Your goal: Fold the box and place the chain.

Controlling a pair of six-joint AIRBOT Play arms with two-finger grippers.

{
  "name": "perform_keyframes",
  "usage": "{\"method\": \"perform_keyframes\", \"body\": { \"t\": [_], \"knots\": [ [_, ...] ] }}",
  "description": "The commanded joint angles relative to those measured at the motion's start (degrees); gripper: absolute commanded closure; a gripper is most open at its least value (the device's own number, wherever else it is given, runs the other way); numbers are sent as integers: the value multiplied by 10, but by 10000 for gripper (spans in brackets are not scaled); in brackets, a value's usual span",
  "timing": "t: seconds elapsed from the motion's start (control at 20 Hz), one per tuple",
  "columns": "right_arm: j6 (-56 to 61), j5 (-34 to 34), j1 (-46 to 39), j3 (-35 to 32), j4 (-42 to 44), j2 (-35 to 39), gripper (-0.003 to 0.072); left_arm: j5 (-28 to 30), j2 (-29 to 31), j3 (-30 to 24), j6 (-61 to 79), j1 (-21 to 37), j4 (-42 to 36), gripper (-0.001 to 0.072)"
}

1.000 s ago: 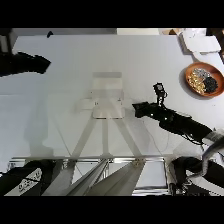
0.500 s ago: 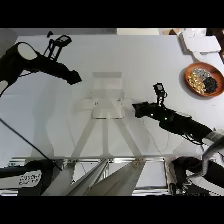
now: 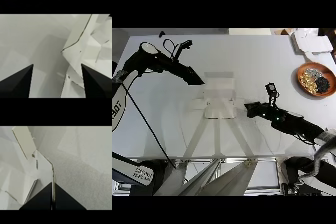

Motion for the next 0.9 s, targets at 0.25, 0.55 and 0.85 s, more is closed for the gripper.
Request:
{"method": "perform_keyframes", "body": {
  "t": [0.25, 0.55, 0.85],
  "knots": [
    [0, 0, 0, 0, 0, 0, 673, -28, -13, 3, 46, -22, -20, 53],
    [0, 0, 0, 0, 0, 0, 673, 13, -21, 3, 65, -55, -7, 62],
    [0, 0, 0, 0, 0, 0, 673, 15, -43, 3, 94, -72, 25, 76]
  ]
}}
